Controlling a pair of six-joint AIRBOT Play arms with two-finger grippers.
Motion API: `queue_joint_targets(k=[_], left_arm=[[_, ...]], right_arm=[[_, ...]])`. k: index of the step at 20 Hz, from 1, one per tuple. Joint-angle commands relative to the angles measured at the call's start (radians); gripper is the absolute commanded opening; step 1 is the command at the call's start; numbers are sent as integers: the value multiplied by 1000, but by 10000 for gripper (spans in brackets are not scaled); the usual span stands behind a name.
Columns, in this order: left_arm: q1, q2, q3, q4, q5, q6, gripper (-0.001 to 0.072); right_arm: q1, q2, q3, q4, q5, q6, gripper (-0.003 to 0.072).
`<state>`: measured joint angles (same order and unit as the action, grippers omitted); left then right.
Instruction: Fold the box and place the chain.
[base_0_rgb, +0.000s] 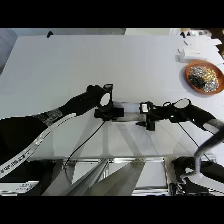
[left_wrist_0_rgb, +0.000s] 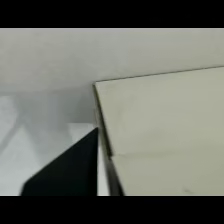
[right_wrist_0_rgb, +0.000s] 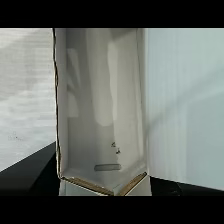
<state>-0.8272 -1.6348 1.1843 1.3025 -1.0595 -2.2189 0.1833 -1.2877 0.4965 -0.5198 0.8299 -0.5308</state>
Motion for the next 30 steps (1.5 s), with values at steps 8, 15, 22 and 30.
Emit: queue_joint_targets(k=[8,15,22,30], left_arm=[[-3,-1,1,15,-27,-50,35],[4,9,2,46,-24,-49,251],[-10,-2,1,48,2,-94,189],[-29,-8,1,48,12,-116,117]], right_arm=[[0,1,0,1,0,0,397],[0,1,0,1,0,0,397],[0,1,0,1,0,0,397],[0,1,0,1,0,0,397]])
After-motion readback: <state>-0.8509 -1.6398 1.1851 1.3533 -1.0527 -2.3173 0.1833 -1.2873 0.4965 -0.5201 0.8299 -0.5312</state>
